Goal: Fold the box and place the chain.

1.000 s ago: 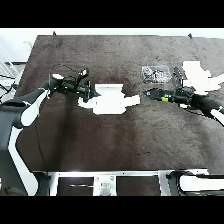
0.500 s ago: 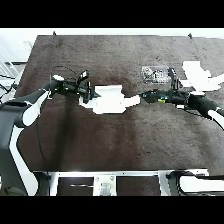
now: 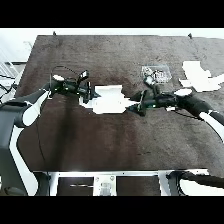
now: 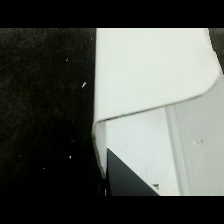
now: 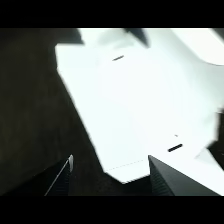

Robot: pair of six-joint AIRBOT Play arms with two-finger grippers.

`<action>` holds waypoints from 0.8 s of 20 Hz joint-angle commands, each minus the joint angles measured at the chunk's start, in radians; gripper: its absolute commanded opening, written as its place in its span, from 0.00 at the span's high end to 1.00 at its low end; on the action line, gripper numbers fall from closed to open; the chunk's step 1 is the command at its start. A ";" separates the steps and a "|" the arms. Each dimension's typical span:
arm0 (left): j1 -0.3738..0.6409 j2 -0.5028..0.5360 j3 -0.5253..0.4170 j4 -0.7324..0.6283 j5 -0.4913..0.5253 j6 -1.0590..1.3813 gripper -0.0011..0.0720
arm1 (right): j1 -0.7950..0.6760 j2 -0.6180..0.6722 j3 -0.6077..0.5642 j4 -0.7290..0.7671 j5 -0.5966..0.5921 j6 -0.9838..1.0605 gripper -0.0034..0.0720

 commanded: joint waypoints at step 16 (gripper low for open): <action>0.000 0.000 0.000 0.001 0.002 0.000 0.96 | 0.223 -0.103 0.018 -0.219 -0.457 -0.042 0.19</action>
